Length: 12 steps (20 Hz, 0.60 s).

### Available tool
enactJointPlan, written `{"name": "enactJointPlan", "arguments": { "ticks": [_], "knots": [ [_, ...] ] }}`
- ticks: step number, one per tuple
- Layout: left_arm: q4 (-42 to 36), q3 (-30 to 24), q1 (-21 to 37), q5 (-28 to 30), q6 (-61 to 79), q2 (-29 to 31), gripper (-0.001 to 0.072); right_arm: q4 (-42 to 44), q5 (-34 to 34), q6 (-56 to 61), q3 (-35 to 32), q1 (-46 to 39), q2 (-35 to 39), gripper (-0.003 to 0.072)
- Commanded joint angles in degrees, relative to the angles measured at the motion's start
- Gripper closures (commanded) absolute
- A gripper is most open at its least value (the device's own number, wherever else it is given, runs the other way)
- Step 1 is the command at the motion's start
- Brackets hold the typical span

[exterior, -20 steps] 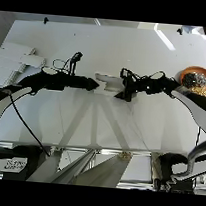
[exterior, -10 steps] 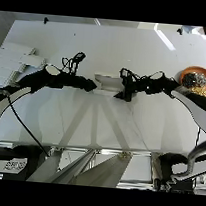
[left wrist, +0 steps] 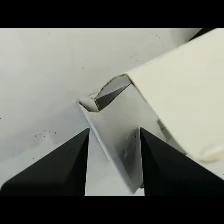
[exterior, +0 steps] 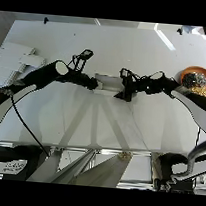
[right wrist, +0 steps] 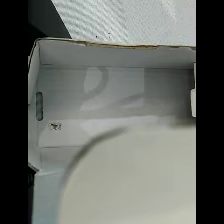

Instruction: Fold the box and place the chain.

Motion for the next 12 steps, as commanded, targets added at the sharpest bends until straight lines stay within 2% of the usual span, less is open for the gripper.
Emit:
{"name": "enactJointPlan", "arguments": {
  "ticks": [1,3,5,9,12],
  "knots": [
    [10.51,1.66,-2.29,-0.09,-10.91,-0.13,0.0376,0.00,0.02,0.00,0.07,0.00,-0.02,0.0166],
    [15.54,2.40,-2.93,-1.16,-18.01,-0.87,0.0396,0.00,0.04,0.00,0.07,0.00,-0.02,0.0166],
    [16.92,4.17,-3.43,-4.22,-23.58,-2.14,0.0395,0.00,0.02,0.00,0.07,0.00,-0.02,0.0166],
    [19.47,9.92,-4.92,-7.50,-29.92,-5.09,0.0395,0.00,0.04,0.00,0.07,0.00,-0.02,0.0166],
    [26.75,14.47,-6.88,-13.31,-34.64,-7.43,0.0395,0.00,0.02,0.00,0.07,0.00,-0.02,0.0166]
  ]
}}
